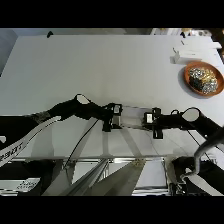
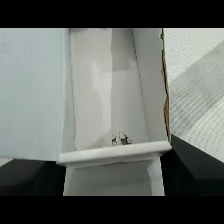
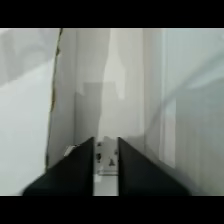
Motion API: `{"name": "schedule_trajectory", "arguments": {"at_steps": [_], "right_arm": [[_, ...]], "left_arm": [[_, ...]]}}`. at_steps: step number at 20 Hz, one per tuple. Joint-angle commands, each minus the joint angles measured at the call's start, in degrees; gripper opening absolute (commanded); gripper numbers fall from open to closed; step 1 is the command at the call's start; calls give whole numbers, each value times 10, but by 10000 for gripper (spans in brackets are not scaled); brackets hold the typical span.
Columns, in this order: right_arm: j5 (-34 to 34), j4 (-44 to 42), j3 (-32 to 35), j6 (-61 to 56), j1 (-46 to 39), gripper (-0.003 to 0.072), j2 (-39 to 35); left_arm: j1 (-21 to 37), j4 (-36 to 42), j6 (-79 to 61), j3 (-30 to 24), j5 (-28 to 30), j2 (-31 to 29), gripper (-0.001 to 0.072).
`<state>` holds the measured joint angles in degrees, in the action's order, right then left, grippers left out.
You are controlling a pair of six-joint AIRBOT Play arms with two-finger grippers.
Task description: Fold the box and place the chain.
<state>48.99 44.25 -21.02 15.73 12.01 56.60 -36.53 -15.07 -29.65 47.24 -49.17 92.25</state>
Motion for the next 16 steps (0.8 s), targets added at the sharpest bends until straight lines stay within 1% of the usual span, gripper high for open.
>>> {"name": "schedule_trajectory", "arguments": {"at_steps": [1, 4, 5, 7, 9, 11, 13, 15, 16], "right_arm": [[1, 69, -1, -123, 1, 29, -53], [2, 168, -1, -286, 0, 21, -110], [2, 189, -1, -346, -3, 21, -125], [2, 210, -5, -472, -24, 21, -147], [8, 222, -31, -572, -56, 22, -153], [12, 221, -67, -636, -90, 22, -153], [9, 221, -94, -669, -122, 22, -153], [5, 223, -97, -691, -147, 22, -151], [15, 229, -97, -693, -154, 22, -147]], "left_arm": [[0, 0, 2, 0, 1, 0, 185], [0, 0, 2, 0, 0, 0, 185], [0, 0, 2, 0, 1, 0, 185], [0, 0, 2, 0, 0, 0, 185], [0, 0, 2, 0, 1, 0, 185], [0, 0, 2, 0, 1, 0, 185], [0, 0, 2, 0, 0, 0, 185], [0, 1, 2, 0, 1, 0, 185], [0, 0, 2, 0, 1, 0, 185]]}}
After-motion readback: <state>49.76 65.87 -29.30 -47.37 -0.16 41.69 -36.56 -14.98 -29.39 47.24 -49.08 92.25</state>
